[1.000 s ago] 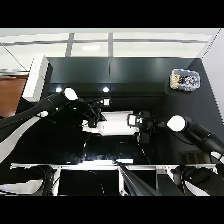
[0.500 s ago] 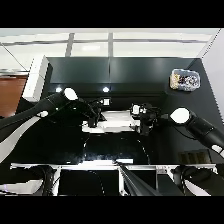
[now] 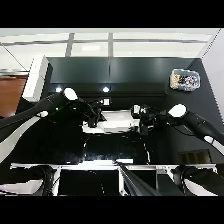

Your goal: Fold the box and place the chain.

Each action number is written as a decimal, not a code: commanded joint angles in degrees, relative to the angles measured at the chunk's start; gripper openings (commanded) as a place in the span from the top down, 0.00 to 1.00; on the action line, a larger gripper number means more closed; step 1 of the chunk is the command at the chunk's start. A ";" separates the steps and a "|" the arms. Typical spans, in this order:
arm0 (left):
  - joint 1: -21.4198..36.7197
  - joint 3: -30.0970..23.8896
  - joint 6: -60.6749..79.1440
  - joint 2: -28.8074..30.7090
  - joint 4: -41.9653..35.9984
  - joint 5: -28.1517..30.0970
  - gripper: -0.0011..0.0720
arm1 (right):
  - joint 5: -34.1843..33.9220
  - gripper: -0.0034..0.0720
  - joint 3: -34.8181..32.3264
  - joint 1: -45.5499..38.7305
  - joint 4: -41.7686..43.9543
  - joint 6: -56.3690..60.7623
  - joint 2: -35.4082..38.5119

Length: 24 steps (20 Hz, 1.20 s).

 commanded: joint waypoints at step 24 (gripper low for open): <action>-0.04 0.04 0.02 -0.02 0.00 -0.02 0.94 | 0.52 0.16 0.11 0.52 -0.37 -6.47 -6.47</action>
